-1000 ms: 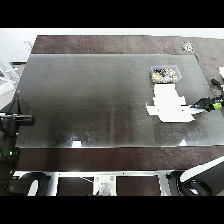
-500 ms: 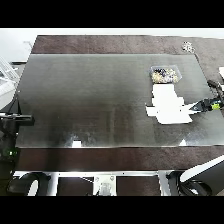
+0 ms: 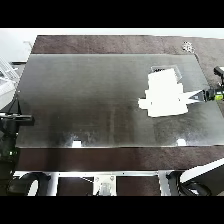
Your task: Fold the box and place the chain.
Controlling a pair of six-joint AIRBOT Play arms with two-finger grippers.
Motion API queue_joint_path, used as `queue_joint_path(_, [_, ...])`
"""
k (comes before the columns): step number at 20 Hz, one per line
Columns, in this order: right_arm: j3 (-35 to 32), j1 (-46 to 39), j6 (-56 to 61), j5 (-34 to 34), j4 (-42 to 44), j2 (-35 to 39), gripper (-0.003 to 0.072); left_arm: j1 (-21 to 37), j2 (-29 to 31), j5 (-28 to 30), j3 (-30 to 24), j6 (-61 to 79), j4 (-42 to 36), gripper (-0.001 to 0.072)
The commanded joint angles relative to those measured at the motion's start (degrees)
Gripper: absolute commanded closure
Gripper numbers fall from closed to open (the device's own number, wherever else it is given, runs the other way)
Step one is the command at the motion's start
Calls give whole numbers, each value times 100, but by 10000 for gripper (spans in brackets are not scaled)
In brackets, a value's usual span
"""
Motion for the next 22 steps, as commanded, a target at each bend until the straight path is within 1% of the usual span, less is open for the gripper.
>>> queue_joint_path(1, [-393, 396, 37, 2, 1248, 380, 670, 0, 0, 2, -2, 0, 0, 689])
queue_joint_path(3, [-629, 798, 44, -7, 1663, 485, 670, 0, 0, 0, 0, 0, 0, 689])
queue_joint_path(5, [-728, 1327, 92, -13, 1762, 485, 671, 0, 0, 2, 0, 0, 0, 689])
queue_joint_path(7, [-732, 1910, 168, -249, 1764, 485, 671, 0, 0, 2, 0, 0, 0, 689])
queue_joint_path(9, [-732, 2448, 149, -704, 1764, 485, 672, 0, 0, 7, 4, 7, 9, 689])
queue_joint_path(12, [-732, 3064, 227, -1707, 1766, 483, 672, 0, 0, 2, 9, 2, 96, 689])
queue_joint_path(13, [-732, 3222, 459, -2033, 1746, 481, 672, 0, 0, 2, 17, 2, 96, 689])
queue_joint_path(15, [-758, 3456, 758, -2461, 1720, 466, 672, 0, 0, 0, 22, 2, 96, 689])
queue_joint_path(16, [-789, 3582, 859, -2708, 1543, 448, 672, 0, 0, 2, 31, 2, 98, 689])
queue_joint_path(17, [-811, 3700, 1106, -2949, 1191, 417, 672, 0, 0, -4, 35, 0, 94, 689])
queue_joint_path(18, [-837, 3823, 1335, -3209, 741, 374, 672, 0, 0, -92, 35, -2, 96, 689])
queue_joint_path(19, [-883, 3928, 1530, -3390, 501, 326, 672, 0, 0, -214, 35, -2, 96, 689])
queue_joint_path(22, [-942, 4216, 1589, -3574, 461, 151, 672, 0, 0, -634, 33, -2, 94, 689])
